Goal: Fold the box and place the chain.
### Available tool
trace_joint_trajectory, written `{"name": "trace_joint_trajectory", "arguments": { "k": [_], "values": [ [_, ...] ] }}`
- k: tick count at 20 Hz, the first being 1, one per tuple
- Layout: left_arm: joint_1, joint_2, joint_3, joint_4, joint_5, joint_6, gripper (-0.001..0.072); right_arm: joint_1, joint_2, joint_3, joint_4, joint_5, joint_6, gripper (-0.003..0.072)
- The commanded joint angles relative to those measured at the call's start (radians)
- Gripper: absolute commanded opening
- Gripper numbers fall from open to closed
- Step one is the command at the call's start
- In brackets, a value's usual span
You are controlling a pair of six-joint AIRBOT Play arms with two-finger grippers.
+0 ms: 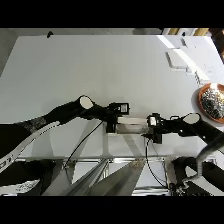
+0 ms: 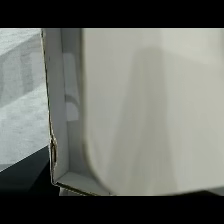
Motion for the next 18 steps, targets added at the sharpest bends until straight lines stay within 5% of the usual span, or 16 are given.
{"name": "trace_joint_trajectory", "arguments": {
  "k": [1, 2, 5, 9, 14, 16, 18],
  "values": [
    [-0.001, 0.001, 0.000, -0.003, -0.001, 0.000, 0.0013, 0.000, 0.001, -0.001, 0.001, 0.000, 0.000, 0.0468],
    [-0.001, 0.001, 0.000, -0.003, 0.000, 0.000, 0.0096, 0.000, 0.001, -0.001, 0.001, 0.000, 0.000, 0.0468],
    [0.007, 0.003, 0.000, 0.004, 0.003, -0.005, 0.0708, 0.000, 0.001, -0.001, 0.001, 0.000, 0.000, 0.0468],
    [0.023, 0.048, 0.000, 0.109, -0.003, -0.100, 0.0694, 0.000, 0.001, -0.001, 0.000, 0.000, 0.000, 0.0468],
    [0.046, 0.175, 0.000, 0.436, -0.047, -0.414, 0.0690, 0.000, 0.001, -0.001, 0.000, 0.000, 0.000, 0.0468],
    [0.046, 0.236, 0.000, 0.540, -0.067, -0.541, 0.0544, 0.000, 0.001, -0.001, 0.000, 0.000, 0.000, 0.0468],
    [0.044, 0.298, 0.000, 0.572, -0.109, -0.592, 0.0229, 0.000, 0.001, -0.001, 0.000, 0.000, 0.000, 0.0468]
  ]
}}
